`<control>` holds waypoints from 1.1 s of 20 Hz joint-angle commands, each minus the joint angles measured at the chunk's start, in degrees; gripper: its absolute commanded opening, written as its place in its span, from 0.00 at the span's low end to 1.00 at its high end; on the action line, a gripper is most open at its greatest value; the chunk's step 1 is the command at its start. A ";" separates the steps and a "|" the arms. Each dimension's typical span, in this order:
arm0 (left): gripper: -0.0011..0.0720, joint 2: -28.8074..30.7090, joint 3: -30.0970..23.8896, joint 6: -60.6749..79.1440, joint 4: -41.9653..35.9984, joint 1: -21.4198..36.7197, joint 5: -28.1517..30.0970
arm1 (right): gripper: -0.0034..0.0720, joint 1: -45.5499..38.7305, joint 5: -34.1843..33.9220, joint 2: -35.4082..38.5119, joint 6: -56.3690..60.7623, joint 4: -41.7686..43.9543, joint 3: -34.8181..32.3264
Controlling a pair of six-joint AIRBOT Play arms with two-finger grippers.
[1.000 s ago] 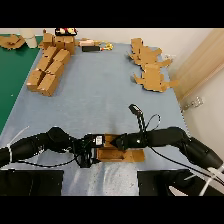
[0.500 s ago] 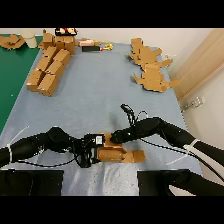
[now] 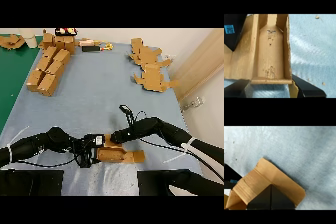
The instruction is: Fold the box.
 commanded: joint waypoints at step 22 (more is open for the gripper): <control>0.71 0.02 0.04 -0.02 0.00 0.02 0.07 | 0.74 5.46 -24.57 28.35 -22.58 -30.51 -6.23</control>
